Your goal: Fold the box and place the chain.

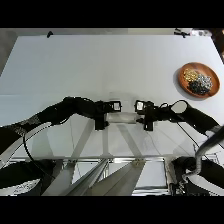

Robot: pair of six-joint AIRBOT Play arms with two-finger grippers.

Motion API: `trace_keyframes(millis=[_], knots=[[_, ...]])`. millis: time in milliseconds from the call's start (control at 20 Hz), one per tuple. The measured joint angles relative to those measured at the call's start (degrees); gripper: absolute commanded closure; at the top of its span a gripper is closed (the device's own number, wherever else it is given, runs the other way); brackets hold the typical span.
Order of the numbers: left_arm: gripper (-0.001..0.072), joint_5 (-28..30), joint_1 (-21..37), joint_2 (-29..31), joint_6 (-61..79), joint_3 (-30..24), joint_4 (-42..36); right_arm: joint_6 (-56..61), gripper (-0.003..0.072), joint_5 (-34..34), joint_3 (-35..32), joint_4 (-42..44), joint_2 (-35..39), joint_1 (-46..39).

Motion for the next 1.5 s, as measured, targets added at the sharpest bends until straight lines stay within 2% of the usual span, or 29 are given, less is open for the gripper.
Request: trace_keyframes(millis=[450, 800, 1500], knots=[[0.0314, -0.17, 0.00, -0.02, -0.09, 0.00, -0.20, 0.87, 0.0424, 0.35, 0.09, -8.28, 0.98, 0.04], [0.0314, -0.11, 0.00, -0.02, -0.09, 0.00, -0.17, 2.25, 0.0449, 1.07, 0.09, -11.45, 1.01, 0.04], [0.0314, -0.04, 0.00, -0.02, -0.09, 0.00, -0.13, 3.45, 0.0483, 1.62, 0.07, -2.82, 0.94, 0.02]])
